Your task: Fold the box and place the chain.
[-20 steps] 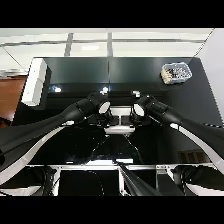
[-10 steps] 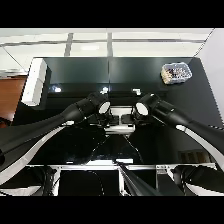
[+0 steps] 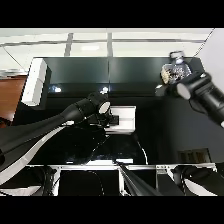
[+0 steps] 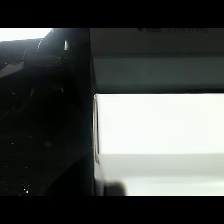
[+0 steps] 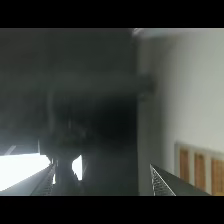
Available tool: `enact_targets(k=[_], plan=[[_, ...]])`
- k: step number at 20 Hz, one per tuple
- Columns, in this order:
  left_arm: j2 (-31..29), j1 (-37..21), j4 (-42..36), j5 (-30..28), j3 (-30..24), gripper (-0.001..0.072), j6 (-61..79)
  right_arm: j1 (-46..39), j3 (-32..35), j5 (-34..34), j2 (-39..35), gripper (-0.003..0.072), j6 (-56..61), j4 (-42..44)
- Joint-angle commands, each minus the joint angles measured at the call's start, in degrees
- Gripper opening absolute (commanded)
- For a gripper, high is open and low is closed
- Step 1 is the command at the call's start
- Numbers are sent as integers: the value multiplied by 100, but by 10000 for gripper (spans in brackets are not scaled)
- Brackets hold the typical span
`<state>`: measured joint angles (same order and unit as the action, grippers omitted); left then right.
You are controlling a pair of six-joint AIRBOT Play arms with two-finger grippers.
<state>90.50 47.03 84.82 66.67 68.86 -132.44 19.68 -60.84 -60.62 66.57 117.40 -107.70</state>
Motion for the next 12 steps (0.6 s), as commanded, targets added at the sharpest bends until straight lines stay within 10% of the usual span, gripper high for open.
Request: enact_targets(k=[1, 8, 12], plan=[[2, -4, 2, -7, 2, 27, 0, -1495, -431, 1270, 817, 718, -267, 310], [2, -4, 2, -50, 2, 27, 0, -2618, -5676, -1370, 4988, 717, -420, 1239], [2, -4, 2, -52, 2, 27, 0, -2695, -6192, -905, 5641, 695, -439, 1648]])
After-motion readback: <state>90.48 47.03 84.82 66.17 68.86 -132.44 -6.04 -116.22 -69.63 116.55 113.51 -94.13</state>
